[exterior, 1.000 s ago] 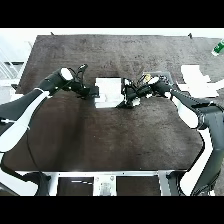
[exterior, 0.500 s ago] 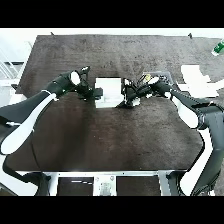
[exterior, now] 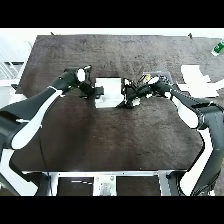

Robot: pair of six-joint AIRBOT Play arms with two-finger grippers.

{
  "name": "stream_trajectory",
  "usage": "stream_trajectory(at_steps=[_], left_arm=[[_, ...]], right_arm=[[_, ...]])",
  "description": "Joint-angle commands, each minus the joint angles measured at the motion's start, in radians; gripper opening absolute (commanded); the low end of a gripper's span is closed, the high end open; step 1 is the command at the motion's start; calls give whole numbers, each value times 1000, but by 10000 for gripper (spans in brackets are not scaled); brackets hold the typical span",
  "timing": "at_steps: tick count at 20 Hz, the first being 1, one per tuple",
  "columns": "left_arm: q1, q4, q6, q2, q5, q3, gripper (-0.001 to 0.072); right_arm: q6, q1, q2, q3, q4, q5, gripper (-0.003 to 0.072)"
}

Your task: Fold the box and place the chain.

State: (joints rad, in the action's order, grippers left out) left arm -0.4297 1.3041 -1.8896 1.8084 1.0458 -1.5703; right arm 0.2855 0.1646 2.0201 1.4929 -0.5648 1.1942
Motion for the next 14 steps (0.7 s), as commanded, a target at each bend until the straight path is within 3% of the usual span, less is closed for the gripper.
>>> stream_trajectory(at_steps=[1,8,12,14], left_arm=[[-23,66,-63,48,80,-76,356],[-33,182,-154,123,199,-154,349],[-37,190,-162,144,217,-212,347],[-37,201,-172,144,219,-216,217]], right_arm=[[0,0,0,0,0,0,424],[0,0,0,0,0,0,424],[0,0,0,0,0,0,424],[0,0,0,0,0,0,424]])
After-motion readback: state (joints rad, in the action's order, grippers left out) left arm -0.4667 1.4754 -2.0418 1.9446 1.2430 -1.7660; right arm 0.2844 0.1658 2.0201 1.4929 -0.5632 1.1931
